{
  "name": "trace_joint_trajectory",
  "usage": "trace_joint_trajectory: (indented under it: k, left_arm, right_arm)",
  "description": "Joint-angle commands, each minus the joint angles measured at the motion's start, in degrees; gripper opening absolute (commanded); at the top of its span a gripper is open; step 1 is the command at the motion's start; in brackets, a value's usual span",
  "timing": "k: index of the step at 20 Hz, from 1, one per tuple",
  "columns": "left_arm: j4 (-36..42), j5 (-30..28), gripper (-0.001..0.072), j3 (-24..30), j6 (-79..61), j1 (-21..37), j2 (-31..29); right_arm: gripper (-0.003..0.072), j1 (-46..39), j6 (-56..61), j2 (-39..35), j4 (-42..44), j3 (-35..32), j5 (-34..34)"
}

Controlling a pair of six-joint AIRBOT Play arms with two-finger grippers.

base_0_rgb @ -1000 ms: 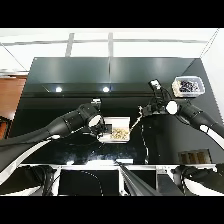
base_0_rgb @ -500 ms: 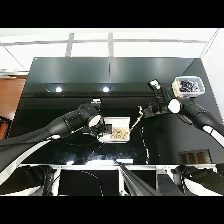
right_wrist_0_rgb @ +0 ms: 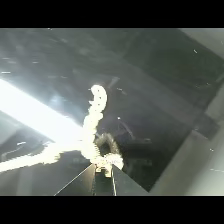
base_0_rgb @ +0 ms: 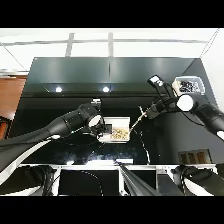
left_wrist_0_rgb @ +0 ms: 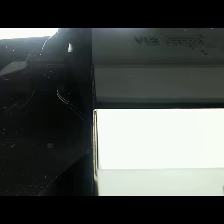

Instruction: Fold the box and place the chain.

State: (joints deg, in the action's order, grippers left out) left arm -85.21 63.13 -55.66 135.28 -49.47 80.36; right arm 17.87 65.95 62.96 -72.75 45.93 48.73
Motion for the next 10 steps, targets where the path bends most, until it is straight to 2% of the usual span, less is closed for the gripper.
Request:
trace_joint_trajectory:
  k: [1, 4, 7, 10]
  left_arm:
    - [0.0, 0.02, 0.0029, 0.02, 0.0, 0.04, -0.02]
    - [0.0, 0.02, 0.0029, 0.02, 0.0, 0.04, -0.02]
    - [0.0, 0.0, 0.0029, 0.02, 0.0, 0.04, -0.02]
    - [0.0, 0.0, 0.0029, 0.02, 0.0, 0.04, -0.02]
  right_arm:
    - [0.0004, 0.02, -2.99, -3.8, 7.41, 5.81, 12.59]
    - [0.0004, 0.0, -2.01, -7.69, 11.69, 13.97, 23.58]
    - [0.0004, 0.0, -0.26, -9.7, 18.01, 21.81, 31.78]
    - [0.0004, 0.02, -0.42, -9.94, 27.67, 26.93, 36.87]
